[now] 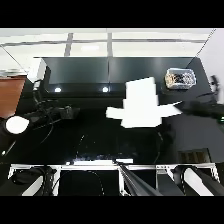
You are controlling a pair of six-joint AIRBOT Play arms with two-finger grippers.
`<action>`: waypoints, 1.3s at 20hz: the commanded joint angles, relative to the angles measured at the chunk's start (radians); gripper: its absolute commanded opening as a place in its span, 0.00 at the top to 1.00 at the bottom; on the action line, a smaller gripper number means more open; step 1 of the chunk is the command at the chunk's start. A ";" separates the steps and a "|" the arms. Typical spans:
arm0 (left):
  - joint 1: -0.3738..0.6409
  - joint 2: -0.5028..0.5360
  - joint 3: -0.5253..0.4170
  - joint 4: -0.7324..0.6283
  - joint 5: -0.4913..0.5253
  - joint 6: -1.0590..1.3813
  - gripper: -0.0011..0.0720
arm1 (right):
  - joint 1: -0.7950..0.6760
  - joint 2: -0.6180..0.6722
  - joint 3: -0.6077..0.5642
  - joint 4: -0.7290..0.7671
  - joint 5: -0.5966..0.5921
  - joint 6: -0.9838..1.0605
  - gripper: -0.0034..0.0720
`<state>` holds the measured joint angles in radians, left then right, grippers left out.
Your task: Fold the box and place the chain.
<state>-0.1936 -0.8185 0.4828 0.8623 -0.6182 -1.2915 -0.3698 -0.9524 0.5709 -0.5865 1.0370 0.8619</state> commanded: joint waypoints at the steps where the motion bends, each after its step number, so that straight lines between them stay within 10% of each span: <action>1: -0.018 -0.170 0.062 -0.242 -0.051 0.180 0.02 | 0.280 0.077 -0.175 0.110 -0.288 0.026 0.94; 10: -0.004 -0.755 0.466 -0.477 -0.438 0.301 0.02 | 0.510 0.077 -0.205 0.122 -0.410 0.047 0.94; 19: -0.015 -1.011 0.671 -0.454 -0.886 0.486 0.05 | 0.515 0.077 -0.205 0.122 -0.407 0.047 0.94; 26: -0.087 -1.032 0.811 -0.182 -0.858 0.480 0.53 | 0.515 0.077 -0.205 0.122 -0.401 0.047 0.93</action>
<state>-0.2619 -1.8397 1.2453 0.5934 -1.4635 -0.8234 0.1448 -0.8761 0.3664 -0.4641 0.6342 0.9089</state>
